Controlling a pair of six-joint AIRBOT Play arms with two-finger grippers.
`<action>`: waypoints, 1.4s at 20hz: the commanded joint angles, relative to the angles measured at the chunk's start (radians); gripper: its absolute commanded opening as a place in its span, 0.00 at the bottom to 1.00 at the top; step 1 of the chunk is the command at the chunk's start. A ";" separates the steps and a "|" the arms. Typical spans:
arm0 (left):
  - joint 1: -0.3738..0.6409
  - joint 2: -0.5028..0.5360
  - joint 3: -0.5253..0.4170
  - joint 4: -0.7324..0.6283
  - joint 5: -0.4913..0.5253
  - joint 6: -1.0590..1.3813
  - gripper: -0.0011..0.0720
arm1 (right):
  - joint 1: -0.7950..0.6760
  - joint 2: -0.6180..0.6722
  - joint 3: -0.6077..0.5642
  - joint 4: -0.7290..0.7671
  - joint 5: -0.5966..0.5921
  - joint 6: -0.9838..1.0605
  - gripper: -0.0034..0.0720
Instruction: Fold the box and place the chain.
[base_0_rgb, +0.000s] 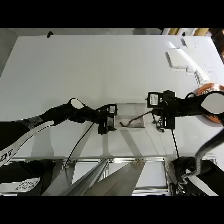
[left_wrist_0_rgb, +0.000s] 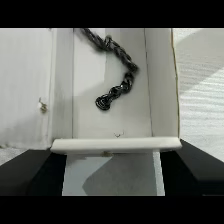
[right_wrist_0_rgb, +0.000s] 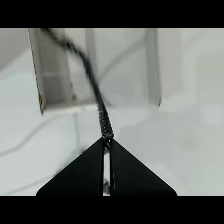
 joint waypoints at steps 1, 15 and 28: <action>0.000 0.000 0.001 0.000 0.000 0.000 0.41 | 0.126 0.008 0.102 0.058 0.011 0.020 0.07; 0.000 0.000 0.001 0.000 0.000 0.000 0.41 | 0.343 -0.352 0.110 0.026 -0.122 0.175 0.09; 0.000 0.000 0.001 0.000 0.000 0.000 0.41 | -0.058 -0.149 0.058 0.022 0.089 0.076 0.26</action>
